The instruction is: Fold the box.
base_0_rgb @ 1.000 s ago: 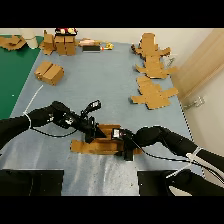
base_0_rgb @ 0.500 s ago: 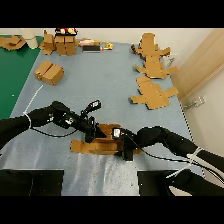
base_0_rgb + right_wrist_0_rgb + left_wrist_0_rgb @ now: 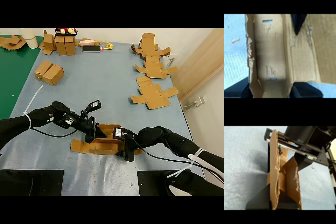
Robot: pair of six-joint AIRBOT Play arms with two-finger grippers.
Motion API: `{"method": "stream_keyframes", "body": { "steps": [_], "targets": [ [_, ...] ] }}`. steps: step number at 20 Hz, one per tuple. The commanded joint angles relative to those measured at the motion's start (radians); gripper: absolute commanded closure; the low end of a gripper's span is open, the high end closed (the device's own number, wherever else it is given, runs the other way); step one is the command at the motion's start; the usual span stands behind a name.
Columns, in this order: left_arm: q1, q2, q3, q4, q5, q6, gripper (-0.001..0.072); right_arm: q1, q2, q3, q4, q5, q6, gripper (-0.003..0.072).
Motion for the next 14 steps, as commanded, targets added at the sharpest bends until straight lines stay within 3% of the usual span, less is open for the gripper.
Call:
{"method": "stream_keyframes", "body": {
  "steps": [1,9,11,14],
  "targets": [
    [0.001,0.000,0.000,0.001,0.000,0.000,0.0695,0.000,0.002,-0.008,0.006,0.004,0.000,0.0185],
    [0.001,0.000,0.000,0.001,0.000,0.000,0.0695,0.010,0.002,-0.008,0.016,0.027,-0.004,0.0190],
    [0.001,0.000,0.000,0.001,-0.001,0.000,0.0695,0.010,0.002,-0.008,0.016,0.026,-0.004,0.0248],
    [0.001,0.000,0.000,0.001,0.000,0.000,0.0695,0.010,0.002,-0.008,0.013,0.026,-0.004,0.0248]
  ]
}}
